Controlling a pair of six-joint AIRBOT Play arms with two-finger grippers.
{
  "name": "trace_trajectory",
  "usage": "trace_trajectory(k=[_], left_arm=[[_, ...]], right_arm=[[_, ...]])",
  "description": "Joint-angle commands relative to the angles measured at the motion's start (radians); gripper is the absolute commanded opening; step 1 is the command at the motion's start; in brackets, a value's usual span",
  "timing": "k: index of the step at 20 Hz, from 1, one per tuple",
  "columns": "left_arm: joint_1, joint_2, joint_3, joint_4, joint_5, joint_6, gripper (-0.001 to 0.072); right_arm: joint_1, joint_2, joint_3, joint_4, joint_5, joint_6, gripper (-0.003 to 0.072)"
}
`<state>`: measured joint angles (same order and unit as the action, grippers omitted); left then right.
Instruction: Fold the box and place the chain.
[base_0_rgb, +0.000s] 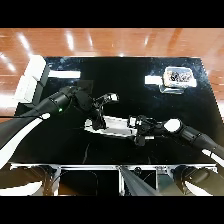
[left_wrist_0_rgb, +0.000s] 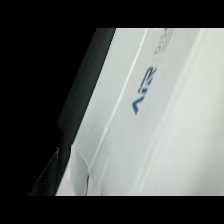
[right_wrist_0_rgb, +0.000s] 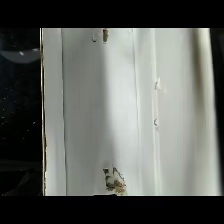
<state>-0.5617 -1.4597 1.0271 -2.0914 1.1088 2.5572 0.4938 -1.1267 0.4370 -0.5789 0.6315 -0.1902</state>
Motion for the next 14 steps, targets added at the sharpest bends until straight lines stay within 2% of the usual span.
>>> trace_trajectory(k=[1, 5, 7, 14], left_arm=[[0.001, 0.001, 0.015, 0.086, 0.109, -0.135, 0.0633], [0.009, 0.005, 0.015, 0.242, 0.258, -0.270, 0.0632], [0.032, 0.020, 0.015, 0.254, 0.309, -0.291, 0.0631], [0.152, 0.201, -0.015, 0.168, 0.254, -0.320, 0.0630]], right_arm=[[0.000, 0.000, 0.000, 0.000, -0.008, 0.001, 0.0584], [0.000, 0.000, 0.000, -0.001, -0.008, 0.001, 0.0584], [0.000, 0.000, 0.000, -0.001, -0.008, 0.000, 0.0584], [0.000, 0.000, 0.000, -0.001, -0.009, 0.000, 0.0584]])
